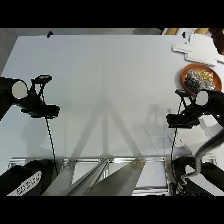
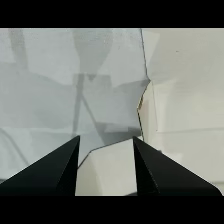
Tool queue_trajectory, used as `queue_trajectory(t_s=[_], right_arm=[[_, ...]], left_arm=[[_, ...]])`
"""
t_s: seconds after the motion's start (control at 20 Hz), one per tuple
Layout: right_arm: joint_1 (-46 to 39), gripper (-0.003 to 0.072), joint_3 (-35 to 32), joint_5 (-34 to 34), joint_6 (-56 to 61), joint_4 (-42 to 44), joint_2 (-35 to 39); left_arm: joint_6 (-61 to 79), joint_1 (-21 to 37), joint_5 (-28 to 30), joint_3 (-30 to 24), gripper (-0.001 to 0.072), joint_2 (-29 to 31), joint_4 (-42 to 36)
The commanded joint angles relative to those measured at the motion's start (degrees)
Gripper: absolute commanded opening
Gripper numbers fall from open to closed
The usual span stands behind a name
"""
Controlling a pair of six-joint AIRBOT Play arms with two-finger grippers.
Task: Fold the box and place the chain.
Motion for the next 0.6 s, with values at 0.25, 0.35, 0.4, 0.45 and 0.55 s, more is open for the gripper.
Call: queue_trajectory(t_s=[0.25,0.35,0.4,0.45,0.55], right_arm=[[-0.04,0.0335,0.00,-0.07,0.02,0.07,0.02],[-0.04,0.0335,0.00,-0.68,0.02,0.04,0.00],[-0.04,0.0335,0.00,-2.60,0.31,0.13,0.00],[-0.04,0.0334,0.04,-3.93,3.02,1.51,0.02],[-0.04,0.0333,1.88,-4.57,3.28,5.27,0.02]], left_arm=[[0.02,-0.04,0.02,-0.02,0.0346,0.04,0.02],[0.00,-0.04,0.02,-0.02,0.0346,0.04,0.02],[0.00,-0.04,0.02,-0.02,0.0346,0.04,0.00],[0.00,-0.04,0.02,-0.02,0.0346,0.04,0.02],[0.00,-0.04,0.02,-0.02,0.0346,0.04,0.02]])
